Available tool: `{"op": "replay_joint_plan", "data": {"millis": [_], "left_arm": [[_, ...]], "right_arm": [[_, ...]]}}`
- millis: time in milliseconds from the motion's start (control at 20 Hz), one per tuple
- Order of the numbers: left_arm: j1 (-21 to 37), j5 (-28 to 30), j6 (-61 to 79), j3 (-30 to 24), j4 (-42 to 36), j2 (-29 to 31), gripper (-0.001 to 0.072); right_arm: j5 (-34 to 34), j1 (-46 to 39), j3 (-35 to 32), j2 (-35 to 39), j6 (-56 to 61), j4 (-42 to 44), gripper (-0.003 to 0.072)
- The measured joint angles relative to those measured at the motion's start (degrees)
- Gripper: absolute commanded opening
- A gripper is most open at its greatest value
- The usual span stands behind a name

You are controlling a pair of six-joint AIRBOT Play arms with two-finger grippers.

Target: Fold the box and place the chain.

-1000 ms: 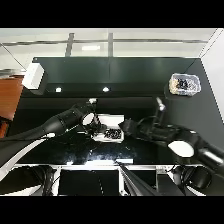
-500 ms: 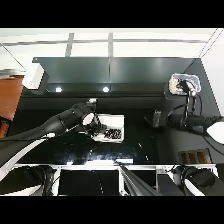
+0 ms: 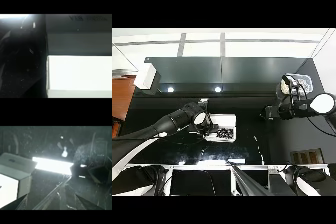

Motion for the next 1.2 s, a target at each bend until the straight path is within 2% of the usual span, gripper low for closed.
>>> {"op": "replay_joint_plan", "data": {"millis": [200,250,300,350,400,450,600,750,950,1100,1200], "left_arm": [[0.2,0.5,-0.4,0.1,-0.1,0.0,0.0037],[0.2,0.9,-0.4,0.1,-0.1,0.0,0.0065],[0.2,1.1,-0.4,0.1,-0.1,0.0,0.0217],[0.2,1.2,-0.4,0.1,0.0,0.1,0.0418],[0.2,1.3,-0.4,0.1,0.2,0.2,0.056],[0.2,1.2,-0.4,0.2,0.0,0.3,0.058],[0.3,-0.3,-0.4,0.2,0.0,1.9,0.058],[0.5,-2.4,1.2,0.2,1.4,6.5,0.0579],[1.7,-13.0,8.1,0.1,8.5,17.3,0.0578],[9.1,-16.0,22.6,0.1,9.8,27.1,0.0578],[18.5,-15.8,35.1,0.1,4.3,32.2,0.0578]], "right_arm": [[-1.0,-0.2,0.3,-0.9,-1.2,0.5,0.0701],[-1.1,-0.3,0.3,-1.0,-1.4,0.5,0.0701],[-1.3,-0.3,0.3,-1.1,-1.4,0.5,0.0702],[-1.3,-0.3,0.3,-1.1,-1.6,0.5,0.0702],[-1.4,-0.3,0.3,-1.1,-1.6,0.7,0.0701],[-1.4,-0.3,0.3,-1.2,-1.6,0.6,0.0701],[-1.5,-0.3,0.3,-1.2,-1.7,0.6,0.0702],[-1.6,-0.3,0.3,-1.2,-1.8,0.5,0.0701],[-3.1,-0.3,0.3,-1.2,-1.8,-0.2,0.0702],[-3.9,-0.3,0.3,-1.2,-1.8,-0.5,0.0702],[-4.1,-0.3,0.3,-1.2,-1.5,-0.5,0.0702]]}}
